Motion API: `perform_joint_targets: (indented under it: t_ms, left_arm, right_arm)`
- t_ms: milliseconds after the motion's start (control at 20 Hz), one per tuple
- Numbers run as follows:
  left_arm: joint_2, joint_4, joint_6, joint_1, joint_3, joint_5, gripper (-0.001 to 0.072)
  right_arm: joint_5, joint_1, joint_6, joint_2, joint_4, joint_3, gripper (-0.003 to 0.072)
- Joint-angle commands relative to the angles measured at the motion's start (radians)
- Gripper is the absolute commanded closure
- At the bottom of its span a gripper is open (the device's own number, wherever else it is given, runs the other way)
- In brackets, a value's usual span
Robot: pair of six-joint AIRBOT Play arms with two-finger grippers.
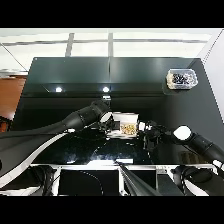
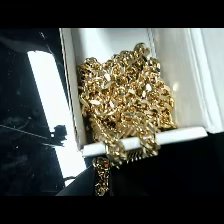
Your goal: Fold the box and place the chain.
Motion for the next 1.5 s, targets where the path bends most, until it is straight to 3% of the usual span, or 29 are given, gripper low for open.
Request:
perform_joint_targets:
  t_ms: [0,150,350,550,700,800,900,950,1050,1250,1450]
  left_arm:
    - [0.000,0.000,0.000,0.000,0.000,0.001,0.0678]
    - [0.000,0.000,0.000,0.000,0.000,0.001,0.0677]
    - [0.000,0.000,0.000,0.000,0.000,0.001,0.0678]
    - [0.000,-0.003,0.000,0.000,0.000,0.002,0.0677]
    - [0.000,-0.003,0.000,0.000,0.000,0.001,0.0678]
    - [0.000,-0.003,0.000,0.000,0.000,0.007,0.0677]
    - [0.000,-0.003,0.000,0.000,0.000,0.008,0.0678]
    - [0.000,-0.003,0.000,0.000,0.000,0.008,0.0678]
    - [0.000,-0.003,0.000,0.000,0.000,0.008,0.0677]
    - [-0.005,0.002,0.006,0.000,0.000,0.008,0.0676]
    - [-0.014,-0.003,0.011,0.000,0.002,-0.017,0.0675]
  right_arm:
    - [0.053,0.000,0.167,0.045,-0.126,0.035,0.0644]
    - [0.198,-0.031,0.288,0.088,-0.265,0.110,0.0643]
    - [0.290,-0.116,0.400,0.153,-0.283,0.216,0.0643]
    - [0.403,-0.130,0.534,0.174,-0.137,0.320,0.0643]
    - [0.402,-0.122,0.612,0.169,0.028,0.324,0.0642]
    - [0.374,-0.092,0.640,0.160,0.050,0.323,0.0639]
    - [0.302,-0.053,0.703,0.150,0.048,0.314,0.0526]
    - [0.278,-0.039,0.720,0.148,0.032,0.312,0.0388]
    - [0.269,-0.039,0.752,0.148,-0.027,0.312,0.0029]
    - [0.321,-0.135,0.861,0.149,-0.187,0.312,0.0009]
    - [0.418,-0.273,0.865,0.149,-0.219,0.312,0.0009]
